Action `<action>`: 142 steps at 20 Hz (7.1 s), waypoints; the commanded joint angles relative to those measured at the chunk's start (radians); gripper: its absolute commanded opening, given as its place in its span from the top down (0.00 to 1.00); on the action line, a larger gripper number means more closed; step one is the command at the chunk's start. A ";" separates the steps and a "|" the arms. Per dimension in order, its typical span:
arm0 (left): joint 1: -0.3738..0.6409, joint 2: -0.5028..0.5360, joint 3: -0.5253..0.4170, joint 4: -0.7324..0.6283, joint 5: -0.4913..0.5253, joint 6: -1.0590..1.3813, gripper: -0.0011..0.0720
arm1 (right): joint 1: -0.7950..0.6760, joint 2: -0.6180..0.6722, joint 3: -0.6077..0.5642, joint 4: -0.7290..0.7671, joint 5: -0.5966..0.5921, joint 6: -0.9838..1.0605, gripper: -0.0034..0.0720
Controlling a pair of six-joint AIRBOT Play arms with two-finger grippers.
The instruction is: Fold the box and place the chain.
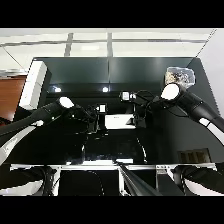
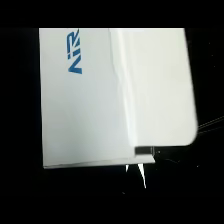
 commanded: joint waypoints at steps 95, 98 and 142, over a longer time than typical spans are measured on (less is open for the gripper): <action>-0.156 -0.204 0.424 0.117 -0.251 -0.542 0.01 | -0.617 0.250 -0.048 -0.023 0.287 0.833 0.94; -0.175 -0.204 0.462 0.241 -0.274 -0.534 0.02 | -0.617 0.250 -0.048 -0.023 0.287 0.833 0.94; 1.076 0.292 0.044 0.713 -0.242 -1.325 0.60 | -0.617 0.250 -0.048 -0.022 0.148 0.830 0.94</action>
